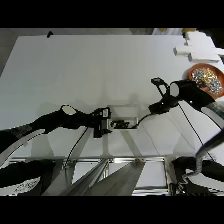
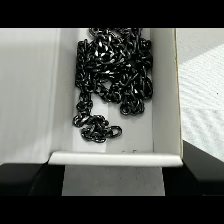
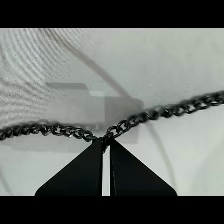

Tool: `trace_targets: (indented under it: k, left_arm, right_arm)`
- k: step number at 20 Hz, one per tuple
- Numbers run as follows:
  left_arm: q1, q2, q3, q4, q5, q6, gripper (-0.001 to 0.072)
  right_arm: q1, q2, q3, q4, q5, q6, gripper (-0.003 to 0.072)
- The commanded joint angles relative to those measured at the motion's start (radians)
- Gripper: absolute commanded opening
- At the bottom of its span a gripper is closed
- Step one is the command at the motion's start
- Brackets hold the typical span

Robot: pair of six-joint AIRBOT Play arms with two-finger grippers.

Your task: Fold the box and place the chain.

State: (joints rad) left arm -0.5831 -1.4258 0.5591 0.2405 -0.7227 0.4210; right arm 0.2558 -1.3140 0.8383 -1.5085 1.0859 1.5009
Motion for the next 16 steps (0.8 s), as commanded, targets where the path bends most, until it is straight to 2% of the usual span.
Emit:
trace_targets:
  k: [1,4,9,16]
  left_arm:
    - [-0.001,0.0,0.0,0.0,0.0,0.0,0.0137]
    - [-0.001,0.0,0.0,0.0,0.0,0.0,0.0137]
    - [0.0,0.0,0.0,0.0,0.0,0.0,0.0137]
    - [-0.001,0.0,0.0,0.0,0.0,0.0,0.0137]
  right_arm:
    - [0.004,0.111,0.0,0.013,0.064,-0.045,0.0016]
    - [0.046,0.245,0.0,0.065,0.124,-0.073,0.0016]
    - [0.137,0.409,0.0,0.343,0.146,-0.127,0.0016]
    - [0.226,0.457,0.0,0.607,0.085,-0.179,0.0016]
